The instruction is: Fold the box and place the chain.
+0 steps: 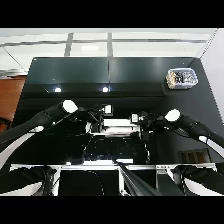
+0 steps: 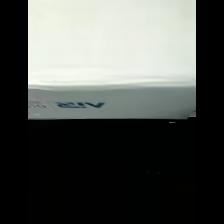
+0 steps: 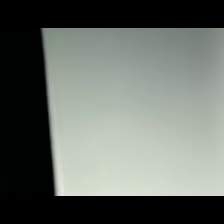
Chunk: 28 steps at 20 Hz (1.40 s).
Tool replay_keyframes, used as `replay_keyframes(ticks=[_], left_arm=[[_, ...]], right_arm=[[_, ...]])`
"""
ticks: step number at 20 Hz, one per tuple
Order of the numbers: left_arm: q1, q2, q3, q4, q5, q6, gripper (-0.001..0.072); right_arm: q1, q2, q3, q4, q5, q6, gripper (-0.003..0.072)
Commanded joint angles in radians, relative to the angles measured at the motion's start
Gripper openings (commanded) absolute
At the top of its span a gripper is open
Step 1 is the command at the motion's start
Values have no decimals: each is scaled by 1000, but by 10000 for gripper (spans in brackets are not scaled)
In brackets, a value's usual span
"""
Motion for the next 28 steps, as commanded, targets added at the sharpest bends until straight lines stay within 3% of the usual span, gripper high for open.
replay_keyframes(ticks=[1, 2, 3, 5, 6, 7, 8, 11, 15, 17, 24, 28], left_arm=[[34, 113, 1, 206, -47, -278, 651], [53, 159, 1, 284, -85, -370, 651], [74, 203, 0, 353, -138, -457, 651], [123, 271, 0, 414, -286, -615, 614], [138, 282, -1, 392, -349, -678, 523], [141, 280, -4, 339, -409, -725, 247], [137, 274, -13, 266, -447, -721, 34], [83, 232, -65, -53, -389, -719, 28], [56, 164, -64, -299, -153, -618, 28], [80, 153, -64, -409, -84, -538, 28], [82, -2, -65, -313, 64, -517, 27], [75, -71, -65, -311, 63, -517, 27]], right_arm=[[1, 0, 0, -1, 1, 1, 432], [1, 0, 0, -5, 4, 1, 186], [1, 0, 0, -9, 12, 0, 74], [1, 0, 0, -8, 11, 0, 74], [1, 0, 0, -8, 10, 0, 66], [0, 0, 0, -8, 10, 1, 10], [0, 0, 0, -7, 10, 1, 9], [0, 0, 0, -8, 11, 0, 8], [0, 0, 0, -8, 6, 0, 8], [0, 0, 0, -8, 6, 0, 8], [0, 0, 0, -8, 7, 0, 8], [0, 0, 0, -8, 6, 0, 8]])
